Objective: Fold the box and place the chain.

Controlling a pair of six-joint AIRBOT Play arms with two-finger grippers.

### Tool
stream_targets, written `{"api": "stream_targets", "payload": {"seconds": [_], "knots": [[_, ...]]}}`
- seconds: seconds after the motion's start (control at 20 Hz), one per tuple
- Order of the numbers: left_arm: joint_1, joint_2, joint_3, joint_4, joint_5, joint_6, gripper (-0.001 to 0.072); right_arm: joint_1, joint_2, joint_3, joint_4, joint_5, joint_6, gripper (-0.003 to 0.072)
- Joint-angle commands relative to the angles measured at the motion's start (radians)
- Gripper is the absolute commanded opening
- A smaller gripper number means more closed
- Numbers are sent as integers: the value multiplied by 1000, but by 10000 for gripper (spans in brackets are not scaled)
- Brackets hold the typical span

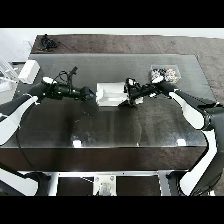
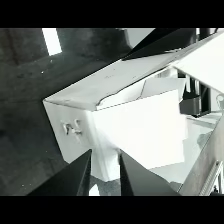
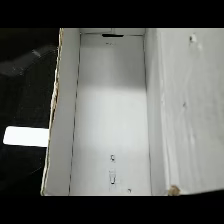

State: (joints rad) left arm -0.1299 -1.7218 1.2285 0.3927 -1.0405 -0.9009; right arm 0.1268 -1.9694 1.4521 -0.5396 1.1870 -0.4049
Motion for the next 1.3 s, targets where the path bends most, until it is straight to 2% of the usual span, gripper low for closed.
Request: {"api": "stream_targets", "payload": {"seconds": [0.0,0.05,0.1,0.55,0.85,1.1,1.25], "knots": [[-1,0,11,-6,-18,-8,221,0,0,0,0,0,0,586],[-1,0,11,-7,-17,-8,297,0,0,0,0,0,0,586],[-1,0,11,-8,-17,-19,315,0,0,0,0,0,0,586],[-3,0,11,-4,-3,-71,315,0,0,0,0,0,0,586],[-41,1,11,42,53,-180,315,0,0,0,0,0,0,586],[-44,1,13,61,52,-230,316,0,0,0,0,0,0,586],[-60,1,69,179,37,-346,316,0,0,0,0,0,0,587]]}}
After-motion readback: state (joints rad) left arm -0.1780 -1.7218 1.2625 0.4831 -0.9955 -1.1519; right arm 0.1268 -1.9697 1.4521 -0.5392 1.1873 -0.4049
